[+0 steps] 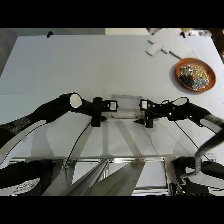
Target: Fold the box and place the chain.
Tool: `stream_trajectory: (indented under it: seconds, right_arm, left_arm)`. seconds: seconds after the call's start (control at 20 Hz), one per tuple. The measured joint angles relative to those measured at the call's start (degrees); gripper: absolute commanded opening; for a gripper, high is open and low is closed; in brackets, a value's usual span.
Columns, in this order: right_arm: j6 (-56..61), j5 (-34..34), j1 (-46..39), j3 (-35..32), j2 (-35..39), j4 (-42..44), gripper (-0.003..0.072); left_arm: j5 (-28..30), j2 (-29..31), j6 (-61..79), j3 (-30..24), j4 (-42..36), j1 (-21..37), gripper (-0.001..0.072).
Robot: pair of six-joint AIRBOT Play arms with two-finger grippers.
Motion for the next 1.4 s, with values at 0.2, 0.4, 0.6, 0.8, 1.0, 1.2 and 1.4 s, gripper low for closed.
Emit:
stream_trajectory:
  seconds: [0.2, 0.4, 0.6, 0.8, 1.0, 1.2, 1.4]
  right_arm:
    - [0.02, 0.0, 0.0, -0.02, 0.0, 0.02, 0.0429]
    - [0.0, 0.02, 0.0, -0.02, 0.0, 0.0, 0.0429]
    - [0.0, 0.02, 0.0, -0.02, 0.0, 0.0, 0.0429]
    - [0.0, 0.02, 0.0, 0.0, 0.0, 0.0, 0.0429]
    - [0.02, 0.02, 0.0, 0.0, 0.0, 0.02, 0.0429]
    - [0.04, 0.02, 0.0, 0.0, 0.0, 0.02, 0.0429]
    - [0.02, 0.02, 0.0, -0.02, 0.0, 0.02, 0.0429]
  left_arm:
    - [1.31, 0.02, 2.78, 0.0, -0.85, -0.04, 0.0305]
    - [2.73, 0.02, 5.55, 0.0, -2.51, -0.07, 0.0235]
    - [3.74, 0.0, 6.99, 0.0, -4.0, -0.24, 0.0192]
    - [4.46, -0.63, 8.63, 0.0, -6.84, -1.09, 0.0191]
    - [5.16, -0.98, 10.49, -0.02, -8.94, -1.64, 0.0191]
    - [7.04, -1.09, 11.04, -0.02, -10.97, -2.05, 0.0066]
    - [7.61, -1.57, 11.19, -0.02, -12.09, -2.67, 0.0171]
